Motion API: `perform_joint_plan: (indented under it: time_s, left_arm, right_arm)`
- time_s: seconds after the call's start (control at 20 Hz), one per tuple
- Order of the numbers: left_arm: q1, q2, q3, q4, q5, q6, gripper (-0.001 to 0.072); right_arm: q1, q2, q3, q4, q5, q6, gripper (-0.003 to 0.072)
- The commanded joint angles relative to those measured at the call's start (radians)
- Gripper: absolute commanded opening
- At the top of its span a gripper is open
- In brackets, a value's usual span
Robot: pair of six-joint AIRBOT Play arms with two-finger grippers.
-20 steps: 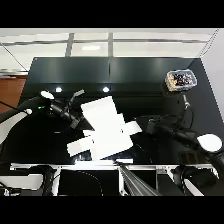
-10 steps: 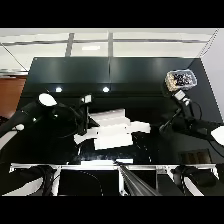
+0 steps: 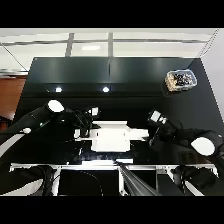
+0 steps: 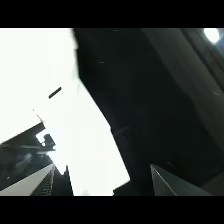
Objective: Fold the box and place the chain.
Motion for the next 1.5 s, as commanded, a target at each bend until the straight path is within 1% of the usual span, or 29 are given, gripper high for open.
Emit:
perform_joint_plan:
  time_s: [0.0,0.1,0.3,0.5,0.65,0.8,0.95,1.05,1.25,1.45]
  left_arm:
    - [-0.003,-0.031,-0.002,0.019,-0.011,-0.008,0.0026]
    - [-0.003,-0.045,-0.002,0.019,-0.032,-0.021,0.0026]
    - [-0.001,-0.045,-0.001,0.019,-0.032,-0.022,0.0026]
    - [-0.001,-0.045,-0.001,0.018,-0.027,-0.050,0.0026]
    - [-0.001,-0.045,-0.001,0.018,0.002,-0.116,0.0026]
    - [-0.001,-0.045,-0.001,0.018,-0.001,-0.116,0.0026]
    - [-0.001,-0.045,-0.001,0.018,0.005,-0.116,0.0027]
    - [-0.001,-0.045,-0.001,0.018,0.005,-0.116,0.0026]
    - [-0.001,-0.045,-0.001,0.018,0.019,-0.115,0.0026]
    - [-0.001,-0.045,-0.001,0.018,0.022,-0.115,0.0027]
  right_arm:
    - [0.099,-0.036,-0.035,-0.006,-0.075,-0.072,0.0690]
    - [0.144,-0.075,-0.035,-0.006,-0.102,-0.117,0.0690]
    - [0.209,-0.161,-0.035,0.000,-0.122,-0.238,0.0690]
    - [0.214,-0.224,-0.035,0.151,-0.124,-0.368,0.0690]
    - [0.214,-0.240,-0.035,0.165,-0.126,-0.393,0.0690]
    - [0.206,-0.267,-0.034,0.250,-0.121,-0.457,0.0690]
    - [0.173,-0.309,-0.002,0.242,-0.121,-0.488,0.0690]
    - [0.133,-0.328,0.030,0.246,-0.096,-0.502,0.0690]
    - [0.108,-0.391,0.047,0.280,0.024,-0.585,0.0690]
    - [0.108,-0.428,0.047,0.380,0.007,-0.644,0.0689]
